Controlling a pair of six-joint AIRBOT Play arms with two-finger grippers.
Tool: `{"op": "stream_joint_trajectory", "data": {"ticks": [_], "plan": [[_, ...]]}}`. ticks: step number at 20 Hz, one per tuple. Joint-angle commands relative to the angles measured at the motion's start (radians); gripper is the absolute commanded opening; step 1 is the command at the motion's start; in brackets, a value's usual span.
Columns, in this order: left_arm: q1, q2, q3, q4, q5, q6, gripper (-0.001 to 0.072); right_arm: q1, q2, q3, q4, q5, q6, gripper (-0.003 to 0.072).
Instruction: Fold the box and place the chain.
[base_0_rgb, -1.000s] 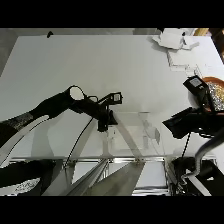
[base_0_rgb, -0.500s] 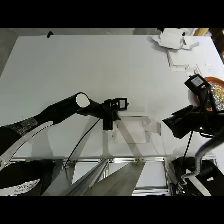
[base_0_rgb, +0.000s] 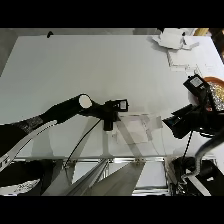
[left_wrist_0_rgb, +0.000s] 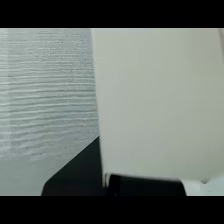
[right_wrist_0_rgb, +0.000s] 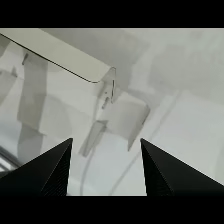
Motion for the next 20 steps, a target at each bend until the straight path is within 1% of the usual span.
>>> {"op": "stream_joint_trajectory", "data": {"ticks": [1, 3, 5, 6, 8, 14, 20], "plan": [[-0.001, -0.003, 0.001, 0.002, -0.071, 0.004, 0.0002, 0.001, 0.001, 0.000, 0.000, 0.000, -0.005, 0.0466], [0.000, -0.003, 0.025, 0.037, -0.133, -0.011, 0.0001, 0.001, 0.001, 0.000, 0.000, 0.000, -0.004, 0.0466], [-0.001, -0.003, 0.066, 0.098, -0.163, -0.061, 0.0000, 0.001, 0.001, 0.000, 0.000, 0.000, -0.004, 0.0466], [-0.001, -0.003, 0.080, 0.122, -0.160, -0.064, 0.0000, 0.001, 0.001, 0.000, 0.000, 0.000, -0.004, 0.0466], [0.000, -0.005, 0.086, 0.126, -0.130, -0.062, 0.0001, 0.001, 0.001, 0.000, 0.000, 0.001, -0.004, 0.0466], [-0.001, -0.070, 0.086, 0.084, -0.126, -0.021, 0.0004, 0.001, 0.001, 0.000, 0.000, 0.005, -0.004, 0.0466], [-0.001, -0.071, 0.086, 0.086, -0.095, -0.021, 0.0010, 0.001, 0.001, 0.000, 0.000, 0.018, -0.034, 0.0466]]}}
